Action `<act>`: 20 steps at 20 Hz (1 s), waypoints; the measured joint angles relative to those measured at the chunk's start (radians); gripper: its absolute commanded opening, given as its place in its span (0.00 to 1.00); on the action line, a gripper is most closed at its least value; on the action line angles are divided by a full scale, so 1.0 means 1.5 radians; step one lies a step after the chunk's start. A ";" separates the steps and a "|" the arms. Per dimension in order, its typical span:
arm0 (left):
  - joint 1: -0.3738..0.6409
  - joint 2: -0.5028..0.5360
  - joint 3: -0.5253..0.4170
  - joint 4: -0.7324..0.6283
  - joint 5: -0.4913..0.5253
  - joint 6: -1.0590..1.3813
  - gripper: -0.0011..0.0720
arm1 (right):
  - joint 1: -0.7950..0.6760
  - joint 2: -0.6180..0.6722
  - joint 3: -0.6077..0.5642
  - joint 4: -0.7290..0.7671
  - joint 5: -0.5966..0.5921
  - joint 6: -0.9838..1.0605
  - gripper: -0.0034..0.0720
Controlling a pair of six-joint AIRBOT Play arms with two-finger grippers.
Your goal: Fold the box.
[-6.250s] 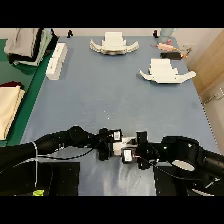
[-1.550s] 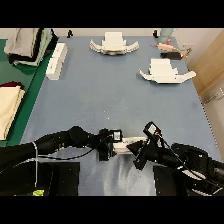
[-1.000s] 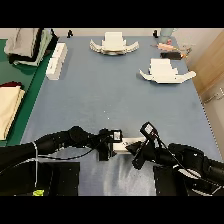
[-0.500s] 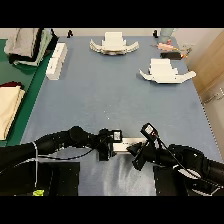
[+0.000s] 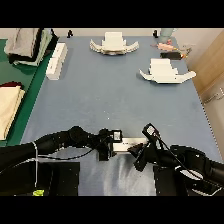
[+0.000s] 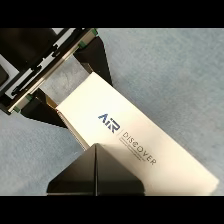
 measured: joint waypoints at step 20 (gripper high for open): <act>0.000 0.000 0.000 0.000 0.000 0.000 0.45 | 0.001 -0.017 0.003 -0.092 -0.051 0.000 0.05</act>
